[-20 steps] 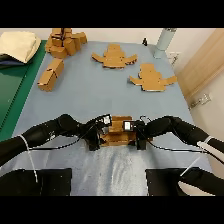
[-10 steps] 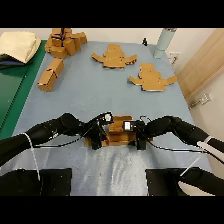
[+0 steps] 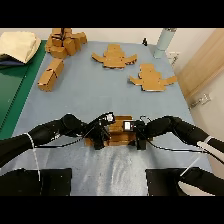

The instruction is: Fold the box.

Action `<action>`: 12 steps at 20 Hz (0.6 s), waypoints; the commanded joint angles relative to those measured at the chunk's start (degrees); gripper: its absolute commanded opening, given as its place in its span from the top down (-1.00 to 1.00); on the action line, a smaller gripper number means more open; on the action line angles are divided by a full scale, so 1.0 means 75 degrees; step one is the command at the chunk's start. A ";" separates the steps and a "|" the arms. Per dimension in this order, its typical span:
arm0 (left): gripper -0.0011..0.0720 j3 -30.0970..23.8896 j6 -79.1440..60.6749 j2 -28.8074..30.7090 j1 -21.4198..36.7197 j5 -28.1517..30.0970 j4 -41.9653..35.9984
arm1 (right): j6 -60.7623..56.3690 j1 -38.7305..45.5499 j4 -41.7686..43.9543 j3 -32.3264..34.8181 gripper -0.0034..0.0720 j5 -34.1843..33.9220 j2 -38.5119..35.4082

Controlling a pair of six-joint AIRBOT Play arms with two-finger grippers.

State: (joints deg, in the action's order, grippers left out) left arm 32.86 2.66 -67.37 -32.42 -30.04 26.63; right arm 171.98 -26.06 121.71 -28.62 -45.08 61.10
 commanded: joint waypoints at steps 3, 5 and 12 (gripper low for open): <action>0.43 0.0009 -0.0041 -0.0017 -0.0015 0.0262 -0.0184 | 0.0000 0.0000 0.0003 0.0000 -0.31 0.0000 0.0003; 0.43 0.0009 -0.0044 -0.0017 -0.0015 0.0259 -0.0184 | 0.0000 0.0000 0.0003 0.0000 -0.31 0.0003 0.0003; -0.79 0.0006 -0.0044 -0.0017 -0.0015 0.0105 -0.0184 | 0.0000 0.0000 0.0003 0.0000 -0.31 0.0003 0.0003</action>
